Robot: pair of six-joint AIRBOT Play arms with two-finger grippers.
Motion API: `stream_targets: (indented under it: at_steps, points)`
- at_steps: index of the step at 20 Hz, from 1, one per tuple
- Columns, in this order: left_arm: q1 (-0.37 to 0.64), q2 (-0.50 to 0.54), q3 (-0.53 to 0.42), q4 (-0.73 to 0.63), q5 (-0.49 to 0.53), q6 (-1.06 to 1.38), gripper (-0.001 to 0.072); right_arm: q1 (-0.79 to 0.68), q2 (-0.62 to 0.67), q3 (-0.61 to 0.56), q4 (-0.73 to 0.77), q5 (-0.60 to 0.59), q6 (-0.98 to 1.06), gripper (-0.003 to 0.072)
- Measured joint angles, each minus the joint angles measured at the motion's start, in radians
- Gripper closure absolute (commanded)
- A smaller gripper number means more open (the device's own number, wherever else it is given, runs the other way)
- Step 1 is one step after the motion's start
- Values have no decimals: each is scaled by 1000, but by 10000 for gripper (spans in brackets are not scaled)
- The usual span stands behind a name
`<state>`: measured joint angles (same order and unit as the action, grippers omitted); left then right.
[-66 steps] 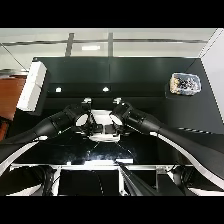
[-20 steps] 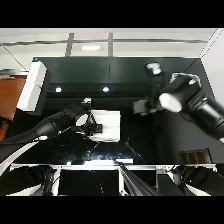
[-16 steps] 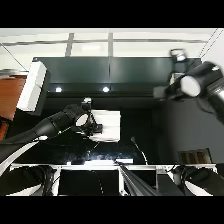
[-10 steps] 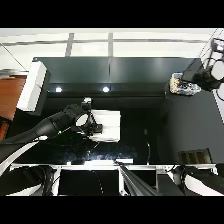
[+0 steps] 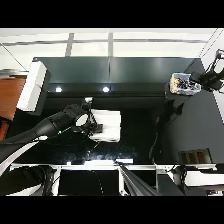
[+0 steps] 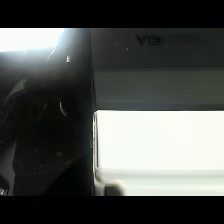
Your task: Fold the box and place the chain.
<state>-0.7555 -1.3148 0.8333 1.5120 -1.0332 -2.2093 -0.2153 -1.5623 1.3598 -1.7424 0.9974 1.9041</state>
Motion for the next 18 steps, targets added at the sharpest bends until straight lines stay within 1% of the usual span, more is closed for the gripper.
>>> stream_targets:
  at_steps: [2, 7, 18]
  points:
    - [0, 0, 0, -1, 4, 1, 679, -5, -43, 33, 8, -8, -9, 214]
    - [0, 0, 0, -2, 13, 3, 679, -10, -105, 71, 11, -20, -21, 216]
    - [0, 0, 0, -6, 15, 3, 679, -11, -164, 80, -23, -56, -27, 219]
